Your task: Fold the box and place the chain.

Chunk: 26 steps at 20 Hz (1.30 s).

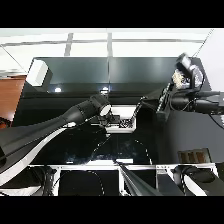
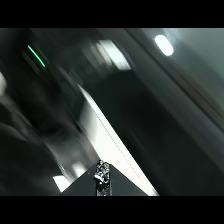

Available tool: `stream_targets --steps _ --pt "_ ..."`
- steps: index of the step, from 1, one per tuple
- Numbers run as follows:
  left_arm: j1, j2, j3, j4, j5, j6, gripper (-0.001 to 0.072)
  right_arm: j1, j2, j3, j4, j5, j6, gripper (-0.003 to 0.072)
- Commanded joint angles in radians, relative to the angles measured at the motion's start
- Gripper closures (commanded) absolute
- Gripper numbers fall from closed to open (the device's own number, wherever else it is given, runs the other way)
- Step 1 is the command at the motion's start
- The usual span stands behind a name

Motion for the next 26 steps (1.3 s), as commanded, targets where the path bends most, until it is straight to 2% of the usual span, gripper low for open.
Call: stream_targets --steps 1,8,9,10,11,14,18,22,23,25,26 --pt "0.000 0.000 0.000 0.000 0.000 0.000 0.0679 0.024 0.004 0.020 0.178 0.027 0.006 0.0674" --pt "0.000 0.000 0.000 0.000 0.000 0.000 0.0678 0.102 -0.152 -0.060 -0.035 -0.011 0.077 0.0670" --pt "0.000 0.000 0.000 0.000 0.000 0.000 0.0679 0.102 -0.172 -0.060 -0.078 -0.008 0.096 0.0579" --pt "0.000 0.000 0.000 0.000 0.000 0.000 0.0679 0.102 -0.178 -0.060 -0.122 -0.014 0.106 0.0352" --pt "0.000 0.000 0.000 0.000 0.000 0.000 0.0678 0.100 -0.176 -0.058 -0.160 -0.023 0.106 0.0321" --pt "0.000 0.000 0.000 0.000 -0.003 0.000 0.0679 0.039 -0.157 -0.035 -0.238 -0.017 0.106 0.0321" --pt "0.000 0.000 0.000 -0.007 -0.011 0.000 0.0679 -0.047 -0.126 -0.021 -0.227 -0.020 0.106 0.0321" --pt "0.000 0.002 0.000 -0.019 -0.004 0.000 0.0677 -0.050 -0.127 -0.022 -0.232 0.031 0.108 0.0320" --pt "-0.001 0.005 0.000 -0.027 -0.005 0.000 0.0657 -0.050 -0.127 -0.022 -0.232 0.038 0.112 0.0320" --pt "-0.005 0.018 0.001 -0.023 -0.004 -0.008 0.0366 -0.050 -0.127 -0.022 -0.232 0.037 0.127 0.0320" --pt "-0.005 0.030 0.001 -0.018 -0.004 -0.008 0.0308 -0.050 -0.127 -0.022 -0.232 0.034 0.127 0.0320"
